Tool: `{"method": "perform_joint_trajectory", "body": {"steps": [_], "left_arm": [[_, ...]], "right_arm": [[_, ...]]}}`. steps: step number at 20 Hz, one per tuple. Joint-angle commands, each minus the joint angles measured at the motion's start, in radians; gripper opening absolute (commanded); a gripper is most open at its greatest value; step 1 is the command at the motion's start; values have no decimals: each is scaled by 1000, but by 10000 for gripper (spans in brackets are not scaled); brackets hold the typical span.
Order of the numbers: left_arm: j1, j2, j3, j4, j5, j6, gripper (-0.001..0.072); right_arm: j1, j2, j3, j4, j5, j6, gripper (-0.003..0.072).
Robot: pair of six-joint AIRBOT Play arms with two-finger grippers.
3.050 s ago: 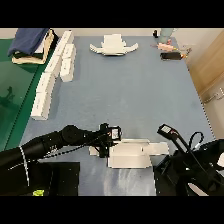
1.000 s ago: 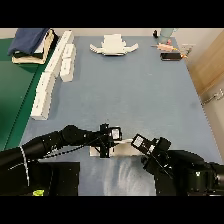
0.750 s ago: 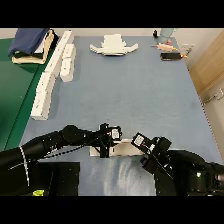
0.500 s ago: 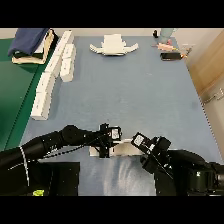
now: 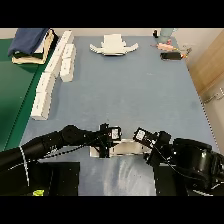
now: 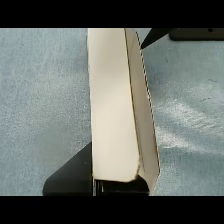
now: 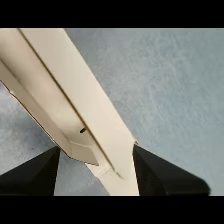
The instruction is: Fold the box.
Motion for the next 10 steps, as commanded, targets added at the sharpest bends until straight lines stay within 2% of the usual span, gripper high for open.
{"method": "perform_joint_trajectory", "body": {"steps": [1, 5, 10], "left_arm": [[0, 0, 1, 0, 0, 1, 15], [0, 0, 1, 0, 0, 1, 15], [0, 0, 1, 0, 0, 1, 15]], "right_arm": [[-218, 6, 0, 323, -48, -455, 714], [-474, -13, -1, 620, -42, -942, 713], [-709, -206, -1, 875, 69, -1302, 713]]}}
